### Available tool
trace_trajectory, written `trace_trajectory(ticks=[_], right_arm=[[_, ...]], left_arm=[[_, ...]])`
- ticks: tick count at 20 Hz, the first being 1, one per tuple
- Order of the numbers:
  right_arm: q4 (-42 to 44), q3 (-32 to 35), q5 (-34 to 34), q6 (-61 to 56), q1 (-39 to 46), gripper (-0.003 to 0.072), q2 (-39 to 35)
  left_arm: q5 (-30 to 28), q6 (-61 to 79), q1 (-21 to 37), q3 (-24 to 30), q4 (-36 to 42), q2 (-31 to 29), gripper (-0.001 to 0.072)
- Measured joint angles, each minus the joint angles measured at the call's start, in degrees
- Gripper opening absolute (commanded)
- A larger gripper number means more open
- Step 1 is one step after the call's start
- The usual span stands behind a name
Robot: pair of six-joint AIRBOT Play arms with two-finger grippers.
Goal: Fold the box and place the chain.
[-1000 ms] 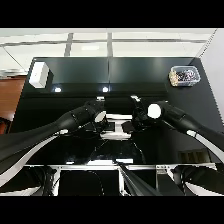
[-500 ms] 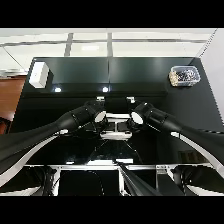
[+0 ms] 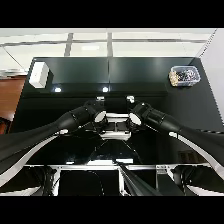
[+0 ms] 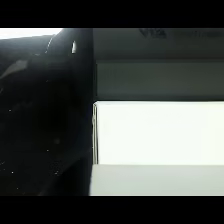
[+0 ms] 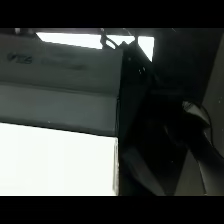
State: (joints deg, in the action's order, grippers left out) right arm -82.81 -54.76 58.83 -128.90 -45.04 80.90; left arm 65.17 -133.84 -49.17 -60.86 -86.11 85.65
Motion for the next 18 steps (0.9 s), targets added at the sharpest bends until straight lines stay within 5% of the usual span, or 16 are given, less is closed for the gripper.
trace_trajectory(ticks=[3, 5, 14, 18], right_arm=[[-0.22, -0.42, 0.15, -0.57, 0.00, 0.0022, 0.04], [-0.17, -0.57, 0.55, -0.33, 0.00, 0.0316, 0.00], [-1.75, -5.14, 9.18, 6.05, 0.76, 0.0314, -10.03], [-16.87, -6.54, 15.47, 8.22, 4.76, 0.0313, -18.99]], left_arm=[[0.15, -0.20, 0.00, 0.00, 0.20, 0.00, 0.0026], [-0.11, 0.04, 0.00, 0.00, 0.13, 0.00, 0.0026], [-0.02, 0.00, 0.00, 0.00, 0.04, 0.02, 0.0026], [-0.02, -0.02, 0.00, 0.00, 0.02, 0.00, 0.0026]])
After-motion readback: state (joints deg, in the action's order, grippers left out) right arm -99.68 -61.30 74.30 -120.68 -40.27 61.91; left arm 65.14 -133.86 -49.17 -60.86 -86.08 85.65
